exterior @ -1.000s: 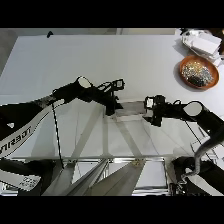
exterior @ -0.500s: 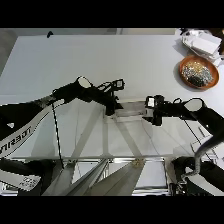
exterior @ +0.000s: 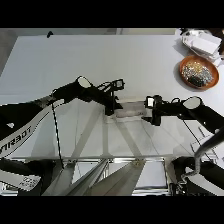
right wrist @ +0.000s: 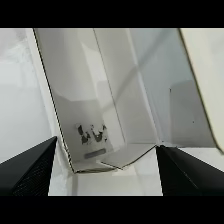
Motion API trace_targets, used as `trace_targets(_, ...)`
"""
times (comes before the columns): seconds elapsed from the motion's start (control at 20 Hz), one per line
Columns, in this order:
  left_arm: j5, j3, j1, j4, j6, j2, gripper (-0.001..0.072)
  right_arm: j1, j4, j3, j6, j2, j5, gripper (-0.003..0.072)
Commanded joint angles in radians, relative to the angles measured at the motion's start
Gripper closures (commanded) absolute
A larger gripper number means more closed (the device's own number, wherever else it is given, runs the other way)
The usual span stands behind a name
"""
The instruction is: Fold the box and place the chain.
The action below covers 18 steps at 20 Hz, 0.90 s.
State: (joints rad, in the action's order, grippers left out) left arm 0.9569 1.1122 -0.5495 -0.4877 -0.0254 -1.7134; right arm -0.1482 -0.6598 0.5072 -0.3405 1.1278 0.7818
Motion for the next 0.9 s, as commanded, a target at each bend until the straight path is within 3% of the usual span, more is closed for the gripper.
trace_targets(0.0,-0.003,0.0,-0.001,0.001,0.0,0.0,0.0697,-0.013,-0.009,0.0,0.034,0.005,0.05,0.0041)
trace_targets(0.25,-0.003,0.0,-0.001,0.001,0.0,0.0,0.0697,-0.013,-0.049,-0.003,0.094,0.005,0.075,0.0047)
trace_targets(0.35,-0.003,0.0,-0.001,0.001,0.0,0.0,0.0697,-0.022,-0.051,-0.003,0.119,0.005,0.075,0.0103)
trace_targets(0.85,-0.003,0.0,-0.001,0.001,0.0,0.0,0.0697,-0.027,-0.011,-0.003,0.006,0.066,0.063,0.0103)
